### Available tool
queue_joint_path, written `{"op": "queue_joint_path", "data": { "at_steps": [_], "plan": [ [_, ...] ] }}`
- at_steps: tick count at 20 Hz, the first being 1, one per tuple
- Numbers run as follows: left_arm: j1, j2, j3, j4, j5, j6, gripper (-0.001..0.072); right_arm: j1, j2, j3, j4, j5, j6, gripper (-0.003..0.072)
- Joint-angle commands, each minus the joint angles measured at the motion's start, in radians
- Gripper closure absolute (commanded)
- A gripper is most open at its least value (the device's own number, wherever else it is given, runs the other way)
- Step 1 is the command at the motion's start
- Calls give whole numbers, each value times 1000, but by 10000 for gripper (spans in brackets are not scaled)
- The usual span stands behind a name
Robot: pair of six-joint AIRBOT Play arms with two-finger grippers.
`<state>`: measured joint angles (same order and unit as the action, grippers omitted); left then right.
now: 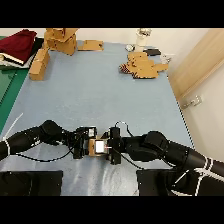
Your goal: Fold the box.
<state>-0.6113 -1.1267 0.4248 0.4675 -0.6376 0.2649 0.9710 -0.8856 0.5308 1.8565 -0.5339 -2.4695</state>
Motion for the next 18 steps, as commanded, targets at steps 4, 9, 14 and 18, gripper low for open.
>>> {"op": "queue_joint_path", "data": {
  "at_steps": [4,9,14,18],
  "plan": [
    [0,0,0,0,0,0,377,29,-24,-9,-73,29,0,108],
    [0,0,0,0,1,0,377,29,-48,-8,-111,72,0,108],
    [0,0,0,0,0,0,378,29,-42,-8,-136,70,1,162],
    [0,0,0,0,0,0,378,46,-12,-7,-142,63,12,179]
  ]
}}
